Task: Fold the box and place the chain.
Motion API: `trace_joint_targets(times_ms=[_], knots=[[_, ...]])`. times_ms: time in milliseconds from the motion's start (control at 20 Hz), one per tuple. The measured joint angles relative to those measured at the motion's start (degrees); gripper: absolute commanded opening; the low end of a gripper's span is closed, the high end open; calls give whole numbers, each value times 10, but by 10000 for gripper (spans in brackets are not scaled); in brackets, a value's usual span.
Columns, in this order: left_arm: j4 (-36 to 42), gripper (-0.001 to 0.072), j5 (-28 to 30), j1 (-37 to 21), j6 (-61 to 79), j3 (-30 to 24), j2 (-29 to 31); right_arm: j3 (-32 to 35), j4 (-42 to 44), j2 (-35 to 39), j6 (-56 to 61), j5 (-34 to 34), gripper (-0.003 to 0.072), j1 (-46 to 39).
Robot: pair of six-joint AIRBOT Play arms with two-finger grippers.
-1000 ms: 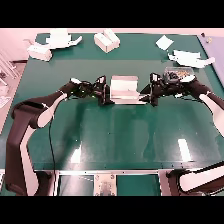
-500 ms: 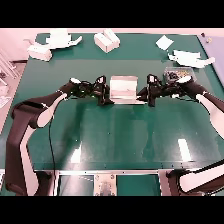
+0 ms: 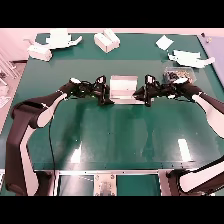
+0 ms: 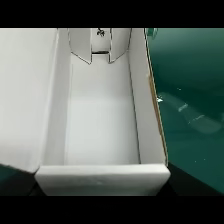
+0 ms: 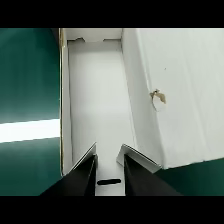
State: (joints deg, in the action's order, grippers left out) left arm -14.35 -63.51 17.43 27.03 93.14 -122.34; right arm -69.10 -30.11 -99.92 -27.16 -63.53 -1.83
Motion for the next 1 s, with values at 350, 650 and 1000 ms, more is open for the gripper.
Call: trace_joint_targets(times_ms=[350, 650, 1000], knots=[[0, 398, -1, 0, 0, 0, 0, 0, 23, -16, -27, 2, 270, 9], [0, 398, 0, 0, 0, 0, 0, -1, 42, -23, -41, 1, 439, 13], [0, 398, -1, 0, 0, 0, 0, -2, 49, -23, -48, 1, 615, 15]])
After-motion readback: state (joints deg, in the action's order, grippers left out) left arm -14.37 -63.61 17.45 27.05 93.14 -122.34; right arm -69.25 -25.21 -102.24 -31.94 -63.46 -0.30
